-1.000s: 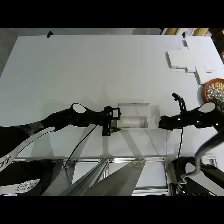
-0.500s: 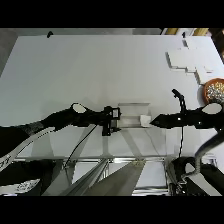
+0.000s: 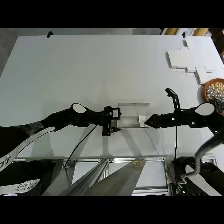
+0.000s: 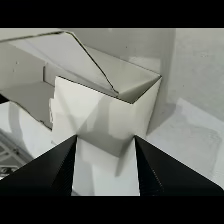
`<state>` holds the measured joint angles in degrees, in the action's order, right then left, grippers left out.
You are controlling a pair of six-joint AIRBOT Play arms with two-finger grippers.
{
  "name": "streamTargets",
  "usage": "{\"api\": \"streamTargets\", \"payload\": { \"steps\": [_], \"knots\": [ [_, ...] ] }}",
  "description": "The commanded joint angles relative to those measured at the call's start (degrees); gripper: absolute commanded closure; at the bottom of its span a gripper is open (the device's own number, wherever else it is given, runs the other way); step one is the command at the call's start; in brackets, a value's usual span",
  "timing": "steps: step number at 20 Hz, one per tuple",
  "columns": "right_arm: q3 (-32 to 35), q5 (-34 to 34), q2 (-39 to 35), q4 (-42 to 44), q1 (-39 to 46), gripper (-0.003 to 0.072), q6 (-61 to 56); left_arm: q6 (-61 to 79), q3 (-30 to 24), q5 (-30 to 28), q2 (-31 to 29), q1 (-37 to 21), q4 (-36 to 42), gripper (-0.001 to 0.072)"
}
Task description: Fold the box and place the chain.
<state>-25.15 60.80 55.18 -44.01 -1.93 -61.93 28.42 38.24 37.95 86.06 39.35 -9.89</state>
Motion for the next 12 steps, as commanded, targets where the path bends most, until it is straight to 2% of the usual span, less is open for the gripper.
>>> {"api": "streamTargets", "payload": {
  "steps": [1, 5, 12],
  "knots": [
    [-3.39, -4.79, 0.02, -8.96, -7.08, 0.0279, -12.02, 0.0, 0.0, 0.0, -0.04, -0.04, 0.0, 0.0697],
    [-8.04, -5.75, 1.79, -17.94, -15.04, 0.028, -25.09, 0.0, 0.0, -0.02, -0.04, -0.04, -0.02, 0.0697],
    [-10.4, -4.46, 7.19, -34.45, -24.2, 0.0281, -47.39, 0.02, 0.0, 0.0, -0.04, -0.04, 0.0, 0.0697]
  ]
}}
